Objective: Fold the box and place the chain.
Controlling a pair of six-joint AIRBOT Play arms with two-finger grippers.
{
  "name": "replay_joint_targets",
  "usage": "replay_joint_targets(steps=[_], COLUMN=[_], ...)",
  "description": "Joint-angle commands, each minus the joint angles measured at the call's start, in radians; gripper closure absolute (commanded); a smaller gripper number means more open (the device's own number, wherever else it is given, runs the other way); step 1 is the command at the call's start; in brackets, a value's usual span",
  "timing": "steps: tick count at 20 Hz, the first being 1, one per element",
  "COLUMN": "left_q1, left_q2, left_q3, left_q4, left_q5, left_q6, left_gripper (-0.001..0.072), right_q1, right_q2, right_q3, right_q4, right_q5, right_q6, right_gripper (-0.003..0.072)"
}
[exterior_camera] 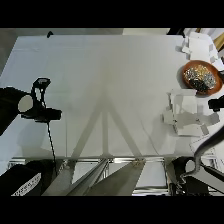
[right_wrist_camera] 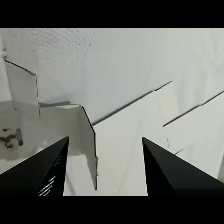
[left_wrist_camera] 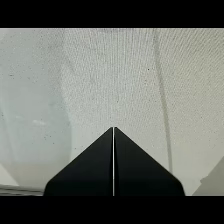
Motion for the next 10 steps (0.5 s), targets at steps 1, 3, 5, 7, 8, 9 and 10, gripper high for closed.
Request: replay_joint_targets(steps=[1,3,5,7,8,9,10], left_q1=[0.001,0.001,0.001,0.001,0.001,0.001,0.001], left_q2=[0.0,0.0,0.0,0.0,0.0,0.0,0.0], left_q3=[0.0,0.0,0.0,0.0,0.0,0.0,0.0], left_q4=[0.0,0.0,0.0,0.0,0.0,0.0,0.0], left_q5=[0.0,0.0,0.0,0.0,0.0,0.0,0.0], left_q6=[0.0,0.0,0.0,0.0,0.0,0.0,0.0], left_gripper=[0.0698,0.0698,0.0698,0.0698,0.0698,0.0698,0.0698], right_q1=[-0.009,-0.009,-0.009,-0.009,-0.009,-0.009,-0.009], right_q2=[-0.083,-0.105,-0.118,-0.13,-0.137,-0.146,-0.154], right_q3=[0.0,0.0,0.0,0.0,0.0,0.0,0.0], right_q4=[-0.036,-0.037,-0.04,-0.041,-0.043,-0.043,-0.043], right_q5=[0.061,0.082,0.104,0.108,0.113,0.12,0.124], right_q6=[-0.023,-0.023,-0.023,-0.022,-0.013,-0.01,-0.003], right_gripper=[0.024,0.024,0.024,0.0242,0.0261,0.0296,0.0308])
